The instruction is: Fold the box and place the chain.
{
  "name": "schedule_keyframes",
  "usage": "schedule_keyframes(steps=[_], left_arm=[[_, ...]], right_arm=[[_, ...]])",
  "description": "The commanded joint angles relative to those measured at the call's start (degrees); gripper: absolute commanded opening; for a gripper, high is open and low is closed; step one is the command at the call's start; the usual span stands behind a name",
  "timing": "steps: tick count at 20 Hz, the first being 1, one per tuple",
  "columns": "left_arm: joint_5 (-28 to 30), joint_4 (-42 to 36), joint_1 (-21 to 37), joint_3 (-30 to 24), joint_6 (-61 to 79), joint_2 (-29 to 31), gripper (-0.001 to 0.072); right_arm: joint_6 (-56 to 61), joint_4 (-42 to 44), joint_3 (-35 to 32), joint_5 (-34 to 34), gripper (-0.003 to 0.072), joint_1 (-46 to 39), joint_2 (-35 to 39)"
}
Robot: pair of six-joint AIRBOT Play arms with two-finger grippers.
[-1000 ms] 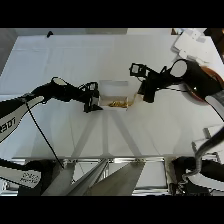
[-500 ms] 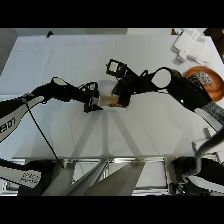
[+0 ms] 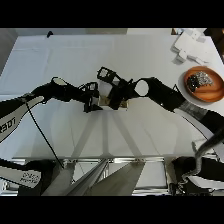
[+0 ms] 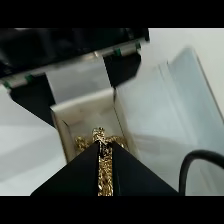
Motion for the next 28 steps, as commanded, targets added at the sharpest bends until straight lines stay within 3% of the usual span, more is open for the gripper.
schedule_keyframes(steps=[1,2,3,4,8,11,14,17,21,24,28], left_arm=[[0.00,0.00,0.02,0.00,0.02,0.00,0.0014],[0.00,0.00,0.02,0.02,0.02,0.00,0.0014],[0.00,0.00,0.02,0.00,0.02,0.00,0.0014],[0.00,0.00,0.02,0.02,0.02,0.00,0.0014],[0.00,0.00,0.02,0.00,0.02,0.00,0.0014],[0.00,0.00,0.02,0.00,0.02,0.00,0.0014],[0.00,0.00,0.02,0.00,0.02,0.00,0.0014],[0.00,0.00,0.02,0.00,0.02,0.00,0.0014],[-0.02,0.00,0.02,0.00,0.02,0.00,0.0014],[0.00,0.00,0.02,0.00,0.02,0.00,0.0014],[0.00,0.00,0.02,0.00,0.02,0.00,0.0014]], right_arm=[[12.13,-10.10,0.02,0.79,0.0011,0.20,-2.80],[13.18,-10.14,0.02,1.31,0.0044,0.17,-3.04],[13.16,-9.60,0.04,1.55,0.0153,0.20,-3.02],[13.05,-8.61,0.04,1.57,0.0207,0.20,-2.89],[12.28,-8.57,0.02,2.73,0.0206,-0.15,0.48],[9.07,-8.52,0.02,7.82,0.0205,-2.84,4.98],[3.21,-8.41,-0.11,15.32,0.0206,-8.94,6.97],[-2.75,-5.07,-2.75,16.31,0.0206,-18.16,6.97],[-20.06,2.49,-8.70,16.02,0.0206,-25.44,6.71],[-36.41,7.93,-10.95,15.82,0.0215,-25.64,4.39],[-49.90,21.18,-10.97,16.76,0.0221,-25.64,-0.96]])
